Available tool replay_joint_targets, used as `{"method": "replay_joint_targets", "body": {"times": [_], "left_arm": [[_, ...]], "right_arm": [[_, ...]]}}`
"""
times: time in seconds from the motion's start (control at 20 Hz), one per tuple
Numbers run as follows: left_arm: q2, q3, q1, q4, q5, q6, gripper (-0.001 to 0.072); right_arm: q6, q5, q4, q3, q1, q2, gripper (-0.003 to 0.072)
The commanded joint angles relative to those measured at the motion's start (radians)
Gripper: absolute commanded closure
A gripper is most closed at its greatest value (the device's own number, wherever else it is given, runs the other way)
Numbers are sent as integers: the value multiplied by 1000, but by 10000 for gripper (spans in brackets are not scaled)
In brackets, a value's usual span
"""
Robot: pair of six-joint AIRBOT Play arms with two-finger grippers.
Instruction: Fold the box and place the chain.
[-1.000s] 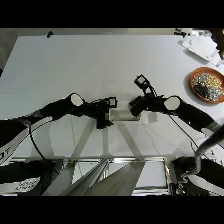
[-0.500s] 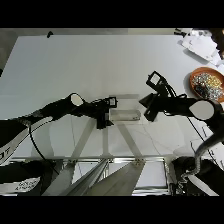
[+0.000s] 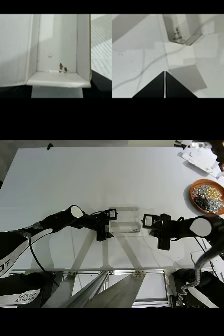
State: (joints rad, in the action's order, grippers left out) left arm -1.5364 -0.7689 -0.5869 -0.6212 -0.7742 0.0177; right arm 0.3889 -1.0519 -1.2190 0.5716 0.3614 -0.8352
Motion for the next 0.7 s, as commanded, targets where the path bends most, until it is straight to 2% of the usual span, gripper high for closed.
{"method": "replay_joint_targets", "body": {"times": [0.0,0.05,0.1,0.35,0.4,0.65], "left_arm": [[0,1,0,0,-1,0,377],[0,1,0,0,-1,0,377],[0,1,0,0,-1,0,376],[0,1,0,0,-1,0,376],[0,1,-1,0,-1,0,376],[0,1,0,0,-1,0,376]], "right_arm": [[-148,106,22,-63,6,-65,608],[-181,140,42,-64,6,-90,439],[-211,173,54,-64,6,-109,337],[-339,324,182,-64,6,-182,366],[-346,341,188,-64,6,-193,419],[-355,364,237,-64,6,-229,428]]}}
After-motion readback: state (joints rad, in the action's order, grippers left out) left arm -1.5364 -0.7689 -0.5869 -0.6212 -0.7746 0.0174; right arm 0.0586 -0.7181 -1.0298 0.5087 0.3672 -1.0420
